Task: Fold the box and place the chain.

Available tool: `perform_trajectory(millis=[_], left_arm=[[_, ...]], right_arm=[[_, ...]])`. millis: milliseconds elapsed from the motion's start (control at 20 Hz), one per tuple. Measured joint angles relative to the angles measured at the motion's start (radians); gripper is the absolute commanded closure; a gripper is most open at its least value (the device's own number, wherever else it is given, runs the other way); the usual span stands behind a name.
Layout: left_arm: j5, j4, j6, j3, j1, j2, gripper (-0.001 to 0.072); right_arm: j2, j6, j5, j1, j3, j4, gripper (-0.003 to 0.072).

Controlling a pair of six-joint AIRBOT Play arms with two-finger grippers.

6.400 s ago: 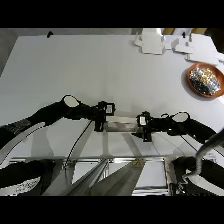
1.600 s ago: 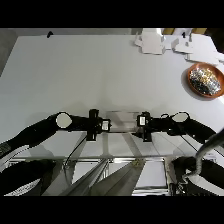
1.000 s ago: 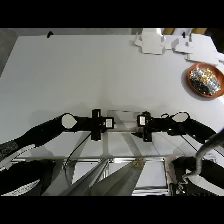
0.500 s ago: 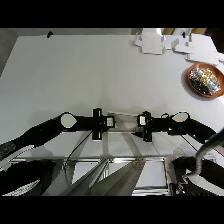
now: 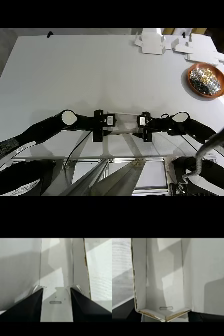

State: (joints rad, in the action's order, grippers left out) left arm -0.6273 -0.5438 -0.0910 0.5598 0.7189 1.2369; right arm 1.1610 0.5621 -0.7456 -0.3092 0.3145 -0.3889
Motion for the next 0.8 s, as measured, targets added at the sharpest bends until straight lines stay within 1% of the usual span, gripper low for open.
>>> perform_trajectory(millis=[200, 250, 350, 400, 450, 550, 700, 800], left_arm=[[-0.026, -0.008, 0.037, 0.026, -0.001, 0.015, 0.0300], [-0.030, -0.020, 0.060, 0.029, -0.002, 0.016, 0.0328], [-0.047, -0.067, 0.144, 0.033, -0.009, 0.009, 0.0585], [-0.064, -0.105, 0.207, 0.034, -0.018, -0.003, 0.0675], [-0.090, -0.144, 0.273, 0.034, -0.029, -0.021, 0.0707], [-0.150, -0.240, 0.457, 0.036, -0.056, -0.077, 0.0707], [-0.217, -0.420, 0.853, 0.036, -0.112, -0.198, 0.0707], [-0.249, -0.511, 1.082, 0.036, -0.158, -0.275, 0.0707]], right_arm=[[0.000, -0.002, 0.000, 0.000, 0.000, 0.001, 0.0276], [0.000, -0.002, 0.000, 0.000, 0.000, 0.001, 0.0276], [0.000, -0.004, 0.002, 0.000, 0.000, 0.002, 0.0276], [0.000, -0.004, 0.002, 0.000, 0.000, 0.002, 0.0276], [0.000, -0.004, 0.002, 0.000, 0.000, 0.003, 0.0276], [0.000, -0.004, 0.002, 0.000, 0.000, 0.003, 0.0276], [0.000, -0.004, 0.002, 0.000, 0.000, 0.003, 0.0276], [0.000, -0.004, 0.002, 0.000, 0.000, 0.003, 0.0276]])
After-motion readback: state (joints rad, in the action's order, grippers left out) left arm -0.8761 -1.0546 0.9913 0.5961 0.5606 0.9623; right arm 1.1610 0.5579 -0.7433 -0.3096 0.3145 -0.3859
